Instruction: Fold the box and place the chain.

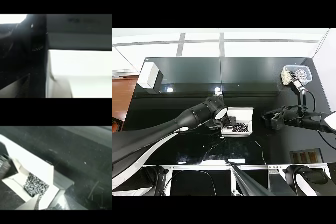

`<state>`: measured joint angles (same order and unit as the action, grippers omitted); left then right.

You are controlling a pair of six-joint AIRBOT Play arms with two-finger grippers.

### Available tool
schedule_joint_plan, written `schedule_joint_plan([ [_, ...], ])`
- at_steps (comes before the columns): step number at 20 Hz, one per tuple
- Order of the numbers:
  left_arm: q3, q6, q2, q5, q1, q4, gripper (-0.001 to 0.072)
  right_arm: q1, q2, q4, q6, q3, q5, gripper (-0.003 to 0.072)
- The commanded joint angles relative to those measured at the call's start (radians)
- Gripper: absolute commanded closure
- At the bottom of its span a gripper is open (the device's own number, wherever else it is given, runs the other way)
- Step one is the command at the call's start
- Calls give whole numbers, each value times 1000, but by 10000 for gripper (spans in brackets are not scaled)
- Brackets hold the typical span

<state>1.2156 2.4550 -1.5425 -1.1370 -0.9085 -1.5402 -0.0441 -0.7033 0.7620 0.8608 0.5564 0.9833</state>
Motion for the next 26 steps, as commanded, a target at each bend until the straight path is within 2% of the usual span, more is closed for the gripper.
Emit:
schedule_joint_plan([
  [1,14,-48,95,-35,-23,-83,159,0,0,3,0,-6,7,341],
  [5,-12,-250,243,-131,-35,-160,159,0,0,2,0,-6,7,341],
  [6,-46,-271,283,-156,-19,-200,159,0,0,2,0,-6,7,341],
  [8,-161,-285,361,-136,60,-195,159,0,0,2,0,-6,7,341],
  [10,-332,-321,443,50,180,-43,159,0,0,2,16,-6,6,341],
  [11,-426,-403,478,181,249,94,159,0,0,2,36,-6,4,341],
  [13,-591,-687,512,403,370,423,159,0,0,2,65,-6,4,341],
  [15,-693,-1110,509,512,441,722,159,0,0,2,94,-6,6,341],
  [16,-719,-1365,500,502,462,848,159,0,0,2,111,-6,7,341],
  [17,-725,-1558,486,460,473,913,159,0,0,2,119,-6,7,341],
  [19,-725,-1805,460,400,470,927,156,0,0,2,127,-6,4,341],
  [20,-725,-1926,451,391,465,921,126,0,0,2,127,-6,2,341],
  [22,-725,-2171,443,391,455,922,0,0,0,2,127,-6,3,341],
  [26,-718,-2666,434,433,430,936,-2,0,0,1,165,-6,5,341],
])
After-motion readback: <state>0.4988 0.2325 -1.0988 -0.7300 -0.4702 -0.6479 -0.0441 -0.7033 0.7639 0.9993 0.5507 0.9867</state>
